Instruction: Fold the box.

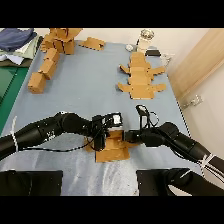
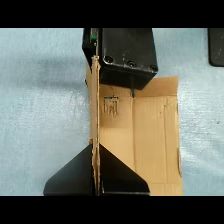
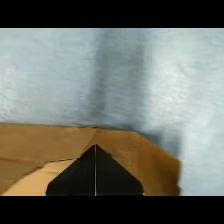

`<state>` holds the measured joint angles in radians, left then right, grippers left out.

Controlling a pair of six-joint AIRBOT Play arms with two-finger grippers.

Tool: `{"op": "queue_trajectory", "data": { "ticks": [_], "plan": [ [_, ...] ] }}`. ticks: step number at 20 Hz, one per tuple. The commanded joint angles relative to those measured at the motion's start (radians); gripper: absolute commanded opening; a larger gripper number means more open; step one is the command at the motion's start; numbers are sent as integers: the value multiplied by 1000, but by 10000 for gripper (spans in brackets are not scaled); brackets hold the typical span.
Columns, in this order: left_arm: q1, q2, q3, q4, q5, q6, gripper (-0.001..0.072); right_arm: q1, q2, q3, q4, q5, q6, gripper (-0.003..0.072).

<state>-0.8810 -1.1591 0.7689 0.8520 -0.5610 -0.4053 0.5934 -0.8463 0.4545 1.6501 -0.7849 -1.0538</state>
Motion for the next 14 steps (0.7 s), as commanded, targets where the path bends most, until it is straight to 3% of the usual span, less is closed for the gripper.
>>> {"op": "queue_trajectory", "data": {
  "ticks": [1, 3, 9, 14],
  "plan": [
    [3, 0, -2, 11, -9, -3, 11, -1, 42, 26, -196, -228, 100, 1],
    [3, 0, -2, 27, -22, -2, 11, -1, 92, 42, -299, -269, 168, 2],
    [5, 0, 14, 70, -35, 8, 11, -1, 129, 45, -292, -231, 167, 2],
    [59, -1, 39, 56, -128, 23, 12, -1, 128, 45, -277, -172, 167, 2]
  ]
}}
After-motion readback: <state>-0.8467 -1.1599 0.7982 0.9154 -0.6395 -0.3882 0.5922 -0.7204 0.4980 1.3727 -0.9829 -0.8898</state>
